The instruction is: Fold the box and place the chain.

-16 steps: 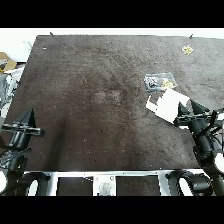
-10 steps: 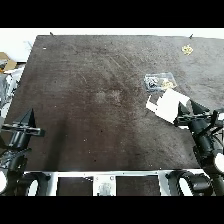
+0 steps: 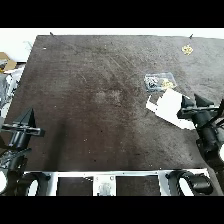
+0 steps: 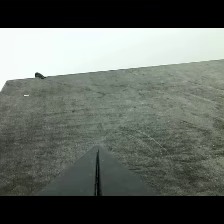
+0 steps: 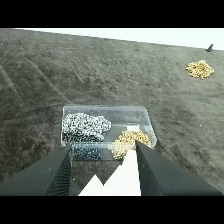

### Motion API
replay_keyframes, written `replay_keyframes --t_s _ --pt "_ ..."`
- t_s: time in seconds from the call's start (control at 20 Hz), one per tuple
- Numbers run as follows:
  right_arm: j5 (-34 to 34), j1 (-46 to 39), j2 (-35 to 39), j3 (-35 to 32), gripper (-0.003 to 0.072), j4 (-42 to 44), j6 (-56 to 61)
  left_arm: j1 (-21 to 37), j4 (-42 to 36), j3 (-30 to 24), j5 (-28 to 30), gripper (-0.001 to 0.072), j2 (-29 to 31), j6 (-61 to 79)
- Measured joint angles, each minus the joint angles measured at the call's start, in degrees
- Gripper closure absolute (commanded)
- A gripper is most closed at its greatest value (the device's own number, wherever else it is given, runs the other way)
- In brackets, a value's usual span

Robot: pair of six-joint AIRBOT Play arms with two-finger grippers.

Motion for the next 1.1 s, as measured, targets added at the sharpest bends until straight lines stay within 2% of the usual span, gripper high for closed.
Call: replay_keyframes --t_s 0.3,0.45,0.55,0.75,0.85,1.0,1.05,1.1 --pt "0.00 -2.71 -11.43 10.58 0.0231 0.48 6.10 0.00 0.00 0.00 0.02 0.0697 0.00 0.00" --pt "6.36 -10.10 -19.19 14.60 0.0231 -2.56 13.07 0.00 0.00 0.00 0.00 0.0697 0.00 0.00" --pt "13.79 -16.44 -24.20 17.49 0.0230 -12.55 23.45 0.00 0.00 0.00 0.00 0.0697 0.00 0.00" --pt "31.32 -27.69 -30.40 24.46 0.0230 -39.08 46.62 0.00 0.00 0.00 0.00 0.0697 0.00 0.00" --pt "40.48 -33.14 -31.74 27.45 0.0229 -49.31 54.90 0.00 0.00 0.00 0.00 0.0697 0.00 0.00" --pt "50.03 -39.41 -34.42 30.62 0.0226 -60.04 63.39 0.00 0.00 0.00 0.00 0.0697 0.00 0.00" --pt "52.54 -40.92 -35.80 31.54 0.0153 -62.34 65.29 0.00 0.00 0.00 0.00 0.0697 0.00 0.00" --pt "54.86 -41.97 -37.40 32.41 0.0115 -64.04 66.75 0.00 0.00 0.00 0.00 0.0697 0.00 0.00"
